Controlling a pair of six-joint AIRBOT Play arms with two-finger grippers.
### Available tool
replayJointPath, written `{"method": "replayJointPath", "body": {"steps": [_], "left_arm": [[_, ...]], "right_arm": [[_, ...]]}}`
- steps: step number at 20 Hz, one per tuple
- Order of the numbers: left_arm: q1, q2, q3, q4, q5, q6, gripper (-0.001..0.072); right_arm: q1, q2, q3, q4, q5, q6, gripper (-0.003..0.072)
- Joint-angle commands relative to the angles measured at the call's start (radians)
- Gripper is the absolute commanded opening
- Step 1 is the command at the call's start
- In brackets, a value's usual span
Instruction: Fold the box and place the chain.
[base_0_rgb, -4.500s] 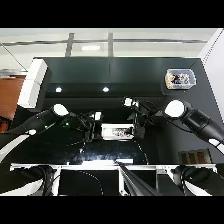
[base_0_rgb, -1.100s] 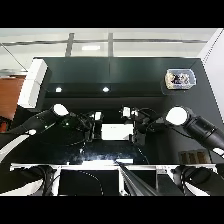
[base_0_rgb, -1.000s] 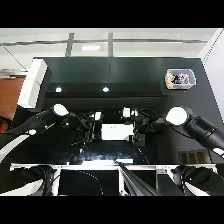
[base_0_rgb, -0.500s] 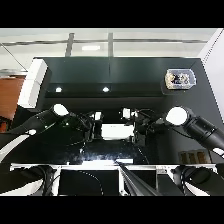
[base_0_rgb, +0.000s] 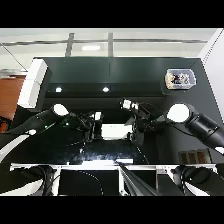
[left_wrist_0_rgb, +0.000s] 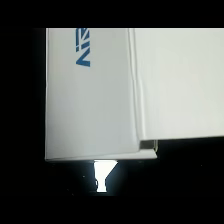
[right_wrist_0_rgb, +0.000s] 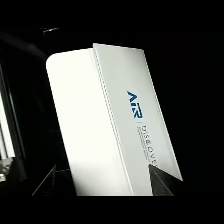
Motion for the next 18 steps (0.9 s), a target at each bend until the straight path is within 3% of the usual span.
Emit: {"method": "replayJointPath", "body": {"steps": [1,6,10,18], "left_arm": [[0.000,0.000,0.000,0.000,0.000,0.000,0.0512],[0.000,0.000,0.000,0.000,0.000,0.000,0.0511],[0.000,0.000,0.000,0.000,0.000,0.000,0.0511],[0.000,0.000,0.000,0.000,0.000,0.000,0.0512]], "right_arm": [[-0.004,-0.008,0.066,-0.054,0.106,0.194,0.0701],[-0.085,-0.090,0.100,-0.165,0.217,0.256,0.0699],[-0.183,-0.115,0.140,-0.153,0.345,0.282,0.0699],[-0.185,-0.156,0.140,-0.051,0.380,0.278,0.0699]]}}
